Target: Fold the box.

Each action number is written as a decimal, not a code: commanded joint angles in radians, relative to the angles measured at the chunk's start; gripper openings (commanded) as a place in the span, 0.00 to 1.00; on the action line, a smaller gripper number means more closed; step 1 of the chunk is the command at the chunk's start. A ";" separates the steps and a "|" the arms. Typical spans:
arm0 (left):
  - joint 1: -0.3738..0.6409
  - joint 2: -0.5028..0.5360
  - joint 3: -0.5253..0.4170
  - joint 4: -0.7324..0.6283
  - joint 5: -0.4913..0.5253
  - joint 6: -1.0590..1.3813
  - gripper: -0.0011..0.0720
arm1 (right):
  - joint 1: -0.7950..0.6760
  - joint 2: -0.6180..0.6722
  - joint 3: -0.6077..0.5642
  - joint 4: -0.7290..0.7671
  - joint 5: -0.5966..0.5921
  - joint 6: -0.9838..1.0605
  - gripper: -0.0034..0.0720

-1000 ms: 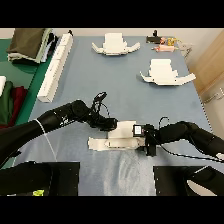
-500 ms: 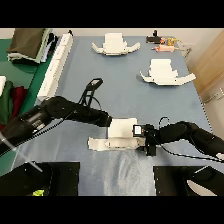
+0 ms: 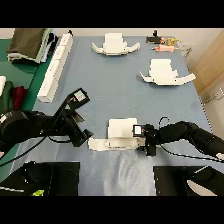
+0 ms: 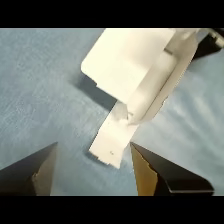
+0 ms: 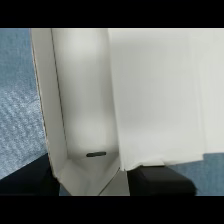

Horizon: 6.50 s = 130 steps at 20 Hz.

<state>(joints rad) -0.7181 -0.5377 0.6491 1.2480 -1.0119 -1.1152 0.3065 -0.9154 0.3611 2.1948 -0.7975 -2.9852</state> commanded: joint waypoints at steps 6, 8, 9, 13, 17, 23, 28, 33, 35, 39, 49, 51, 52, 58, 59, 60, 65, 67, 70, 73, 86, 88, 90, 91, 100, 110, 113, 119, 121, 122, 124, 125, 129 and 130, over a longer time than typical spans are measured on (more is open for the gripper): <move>-0.002 -0.153 -0.111 -0.075 0.054 0.416 0.96 | 0.001 0.000 -0.001 0.000 0.000 0.000 0.63; -0.019 -0.218 -0.111 -0.153 0.107 0.495 0.96 | 0.001 0.000 -0.001 0.000 0.000 0.000 0.63; -0.030 -0.247 -0.111 -0.181 0.115 0.529 0.95 | 0.001 0.000 -0.001 0.000 0.000 0.000 0.63; -0.087 -0.343 -0.111 -0.200 0.123 0.560 0.95 | 0.001 0.000 -0.001 0.000 0.000 0.000 0.63; -0.137 -0.402 -0.111 -0.201 0.195 0.559 0.81 | 0.001 0.000 -0.001 0.000 0.000 0.000 0.63; -0.148 -0.429 -0.111 -0.227 0.311 0.559 0.65 | 0.001 0.000 -0.001 0.000 0.000 0.000 0.63; -0.148 -0.429 -0.111 -0.258 0.339 0.604 0.33 | 0.001 0.000 -0.001 0.000 0.000 0.000 0.63; -0.148 -0.429 -0.111 -0.377 0.343 0.684 0.33 | 0.001 0.000 -0.001 0.000 0.000 0.000 0.63; -0.148 -0.429 -0.111 -0.397 0.343 0.705 0.14 | 0.001 0.000 -0.001 0.000 0.000 0.000 0.63; -0.148 -0.429 -0.111 -0.399 0.369 0.706 0.14 | 0.001 0.000 -0.001 0.000 0.000 0.000 0.63; 0.018 -0.426 -0.102 -0.395 0.260 0.696 0.54 | 0.001 0.000 -0.001 0.000 0.000 0.000 0.63; 0.052 -0.414 -0.097 -0.393 0.224 0.697 0.54 | 0.001 0.000 -0.001 0.000 0.000 0.000 0.63; 0.064 -0.404 -0.096 -0.385 0.211 0.697 0.54 | 0.001 0.000 -0.001 0.000 0.000 0.000 0.63; 0.064 -0.391 -0.103 -0.343 0.074 0.714 0.40 | 0.001 0.000 -0.001 0.000 0.000 0.000 0.63; 0.049 -0.392 -0.103 -0.343 0.077 0.724 0.40 | 0.001 0.000 -0.001 0.000 0.000 0.000 0.63; 0.031 -0.396 -0.103 -0.343 0.079 0.745 0.40 | 0.001 0.000 -0.001 0.000 0.000 0.000 0.63; -0.039 -0.431 -0.103 -0.341 0.095 0.769 0.40 | 0.001 0.000 -0.001 0.000 0.000 0.000 0.63; -0.050 -0.433 -0.103 -0.342 0.140 0.787 0.40 | 0.001 0.000 -0.001 0.000 0.000 0.000 0.63; -0.054 -0.443 -0.103 -0.342 0.193 0.786 0.40 | 0.001 0.000 -0.001 0.000 0.000 0.000 0.63; -0.054 -0.461 -0.103 -0.332 0.190 0.775 0.40 | 0.001 0.000 -0.001 0.000 0.000 0.000 0.63; -0.131 -0.484 -0.102 -0.350 0.281 0.752 0.24 | 0.001 0.000 -0.001 0.000 0.000 0.000 0.63; -0.137 -0.496 -0.101 -0.351 0.308 0.751 0.24 | 0.001 0.000 -0.001 0.000 0.000 0.000 0.63; -0.137 -0.499 -0.101 -0.351 0.322 0.748 0.24 | 0.001 0.000 -0.001 0.000 0.000 0.000 0.63; -0.137 -0.499 -0.101 -0.359 0.337 0.748 0.24 | 0.001 0.000 -0.001 0.000 0.000 0.000 0.63; -0.156 -0.509 -0.101 -0.438 0.396 0.749 0.24 | 0.001 0.000 -0.001 0.000 0.000 0.000 0.63; -0.159 -0.534 -0.101 -0.454 0.416 0.694 0.74 | 0.001 0.000 -0.001 0.000 0.000 0.000 0.63; -0.159 -0.534 -0.101 -0.400 0.410 0.632 0.51 | 0.001 0.000 -0.001 0.000 0.000 0.000 0.63; -0.159 -0.423 -0.068 0.047 0.259 0.179 0.03 | 0.001 0.000 -0.001 0.000 0.000 0.000 0.63; -0.159 -0.339 -0.055 0.119 0.203 0.064 0.03 | 0.001 0.000 -0.001 0.000 0.000 0.000 0.63; -0.159 -0.296 -0.054 0.138 0.183 0.007 0.03 | 0.001 0.000 -0.001 0.000 0.000 0.000 0.63; -0.159 -0.217 -0.054 0.212 0.138 -0.208 0.03 | 0.001 0.000 -0.001 0.000 0.000 0.000 0.63; -0.159 -0.186 -0.054 0.267 0.105 -0.347 0.03 | 0.001 0.000 -0.001 0.000 0.000 0.000 0.63; -0.103 -0.138 -0.055 0.368 -0.100 -0.843 0.03 | 0.001 0.000 -0.001 0.000 0.000 0.000 0.63; -0.075 -0.138 -0.064 0.322 -0.117 -0.853 0.03 | 0.001 0.000 -0.001 0.000 0.000 0.000 0.63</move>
<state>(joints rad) -0.8391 -0.7067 0.5911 1.5410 -1.0019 -1.6791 0.3077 -0.9157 0.3607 2.1948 -0.7971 -2.9856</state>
